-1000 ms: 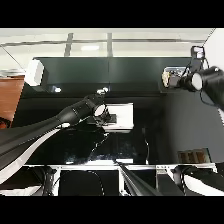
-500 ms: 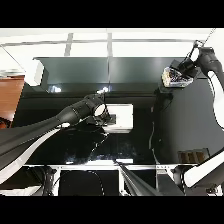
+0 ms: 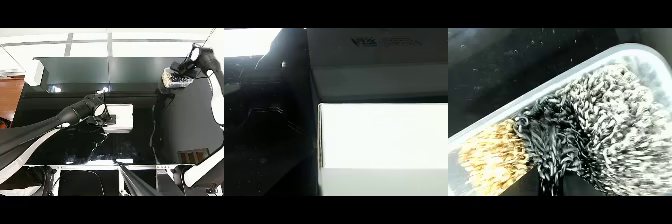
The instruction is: Fold the box and place the chain.
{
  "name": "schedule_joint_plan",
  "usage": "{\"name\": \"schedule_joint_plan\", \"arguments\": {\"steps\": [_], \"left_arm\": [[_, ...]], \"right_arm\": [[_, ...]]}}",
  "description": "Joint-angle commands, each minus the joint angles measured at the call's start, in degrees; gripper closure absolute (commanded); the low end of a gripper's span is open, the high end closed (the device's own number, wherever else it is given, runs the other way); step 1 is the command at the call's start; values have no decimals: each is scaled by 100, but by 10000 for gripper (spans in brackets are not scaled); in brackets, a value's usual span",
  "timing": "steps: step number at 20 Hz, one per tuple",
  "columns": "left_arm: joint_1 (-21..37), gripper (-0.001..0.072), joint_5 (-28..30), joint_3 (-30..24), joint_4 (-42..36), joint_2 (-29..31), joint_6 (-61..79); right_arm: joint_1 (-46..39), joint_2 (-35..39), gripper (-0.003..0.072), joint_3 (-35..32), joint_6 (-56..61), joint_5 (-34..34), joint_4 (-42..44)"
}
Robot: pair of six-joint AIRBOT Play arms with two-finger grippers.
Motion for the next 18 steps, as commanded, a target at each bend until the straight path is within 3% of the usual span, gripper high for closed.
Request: {"name": "schedule_joint_plan", "arguments": {"steps": [1, 7, 10, 13, 15, 18], "left_arm": [[0, 684, 20, -2, 0, -2, 0], [0, 684, 17, -2, 0, -2, 0], [0, 684, 15, -2, 0, -2, 0], [0, 684, 17, -2, 0, -2, 0], [0, 684, 15, -2, -2, -2, -2], [0, 684, 17, -2, 0, -2, 0]], "right_arm": [[-4, 776, 671, 17, -804, 444, 15], [35, 2658, 672, 17, -1497, 1102, 201], [42, 3486, 672, 15, -1762, 1572, 839], [50, 4148, 671, -11, -2096, 2822, 1821], [284, 4680, 672, -511, -2402, 3008, 2109], [767, 5508, 672, -1958, -2380, 2920, 2524]]}}
